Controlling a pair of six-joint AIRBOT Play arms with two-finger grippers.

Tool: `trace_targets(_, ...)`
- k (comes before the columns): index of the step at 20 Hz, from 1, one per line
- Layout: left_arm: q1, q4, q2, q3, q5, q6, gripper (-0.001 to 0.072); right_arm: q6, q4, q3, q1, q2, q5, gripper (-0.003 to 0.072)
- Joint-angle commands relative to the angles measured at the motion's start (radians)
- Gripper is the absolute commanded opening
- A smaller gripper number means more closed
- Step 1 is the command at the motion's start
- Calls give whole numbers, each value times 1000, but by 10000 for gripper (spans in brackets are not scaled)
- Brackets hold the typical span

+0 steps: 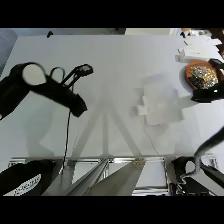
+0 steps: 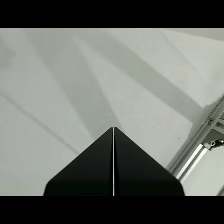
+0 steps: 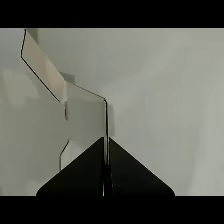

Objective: Fold the box and place the chain.

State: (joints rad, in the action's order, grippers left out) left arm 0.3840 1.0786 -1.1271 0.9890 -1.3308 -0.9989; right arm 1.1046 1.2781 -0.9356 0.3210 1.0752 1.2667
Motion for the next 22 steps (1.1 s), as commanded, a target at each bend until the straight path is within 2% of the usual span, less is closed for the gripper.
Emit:
trace_targets(1, -61, -122, 115, -169, 29, 127, 10, -15, -127, 122, -140, -163, -27, 15)
trace_targets(4, -58, -120, 151, -257, 66, 147, 8, 18, -128, 209, -243, -262, -49, 15)
trace_targets(7, -58, -130, 136, -267, 98, 137, 4, 49, -128, 256, -294, -322, -60, 15)
trace_targets(9, -58, -203, 125, -267, 204, 146, 15, 50, -132, 259, -301, -339, -42, 16)
trace_targets(10, -58, -259, 115, -267, 255, 206, 94, 50, -135, 259, -301, -349, -36, 16)
trace_targets(11, -59, -334, 97, -267, 293, 284, 214, 50, -134, 259, -301, -356, -32, 16)
trace_targets(12, -60, -417, 72, -267, 315, 357, 278, 50, -134, 259, -301, -362, -29, 16)
trace_targets(13, -60, -504, 34, -267, 317, 456, 284, 50, -135, 259, -301, -369, -29, 16)
trace_targets(14, -60, -589, -11, -267, 315, 537, 340, 50, -135, 259, -301, -373, -27, 16)
trace_targets(16, -60, -780, -126, -267, 306, 666, 501, 50, -135, 259, -301, -381, -18, 16)
trace_targets(19, -59, -964, -294, -267, 270, 849, 517, 50, -136, 259, -301, -391, 5, 16)
trace_targets(22, -58, -1044, -408, -262, 241, 937, 515, 49, -146, 259, -301, -392, 28, 16)
